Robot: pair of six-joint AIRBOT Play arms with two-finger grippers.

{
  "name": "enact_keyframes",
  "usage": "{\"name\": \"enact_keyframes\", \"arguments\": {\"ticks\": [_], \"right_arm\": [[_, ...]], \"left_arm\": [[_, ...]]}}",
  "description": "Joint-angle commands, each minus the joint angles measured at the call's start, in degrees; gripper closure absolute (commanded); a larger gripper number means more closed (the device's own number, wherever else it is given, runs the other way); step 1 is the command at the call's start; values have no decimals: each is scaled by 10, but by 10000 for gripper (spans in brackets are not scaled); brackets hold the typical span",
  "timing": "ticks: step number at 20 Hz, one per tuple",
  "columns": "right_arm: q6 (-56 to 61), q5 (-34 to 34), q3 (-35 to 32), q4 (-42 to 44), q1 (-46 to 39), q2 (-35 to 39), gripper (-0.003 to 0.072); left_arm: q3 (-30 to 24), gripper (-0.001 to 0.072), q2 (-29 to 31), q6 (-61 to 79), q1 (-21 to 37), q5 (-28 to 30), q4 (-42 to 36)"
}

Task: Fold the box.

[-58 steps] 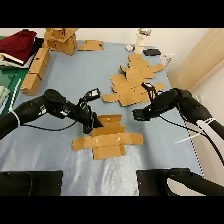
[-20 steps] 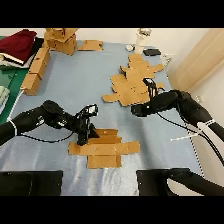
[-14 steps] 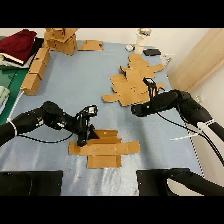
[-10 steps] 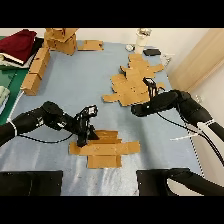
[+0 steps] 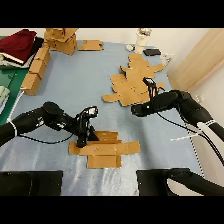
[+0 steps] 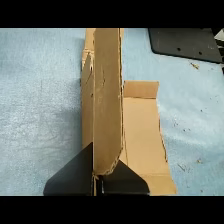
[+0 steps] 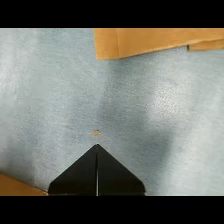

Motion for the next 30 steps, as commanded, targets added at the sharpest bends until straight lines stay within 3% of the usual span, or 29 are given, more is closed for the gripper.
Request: {"name": "enact_keyframes", "arguments": {"ticks": [1, 5, 9, 12, 15, 16, 17, 18, 19, 24, 30], "right_arm": [[-4, -12, 0, 0, 0, -3, 682], [10, -79, 1, -13, 14, 28, 684], [105, -145, -33, -106, 155, 161, 684], [122, -83, -128, -130, 326, 241, 684], [121, 5, -219, -203, 497, 272, 682], [121, 17, -237, -230, 537, 270, 663], [120, 23, -249, -249, 567, 265, 500], [113, 25, -254, -257, 590, 257, 263], [94, 26, -257, -257, 605, 247, 230], [19, 40, -256, -256, 615, 191, 230], [-6, 67, -252, -251, 615, 185, 230]], "left_arm": [[0, 698, 0, -2, 1, 2, 6], [0, 698, 0, -2, 1, 2, 6], [0, 698, 0, -2, 1, 2, 6], [0, 698, 0, -2, 1, 2, 6], [0, 698, 0, -2, 1, 2, 6], [0, 698, 0, -2, 1, 2, 6], [0, 698, 0, -2, 1, 2, 6], [0, 697, 0, -2, 1, 2, 6], [0, 698, 0, -2, 1, 2, 6], [0, 698, 0, -2, 1, 2, 6], [0, 698, 0, -2, 1, 2, 6]]}}
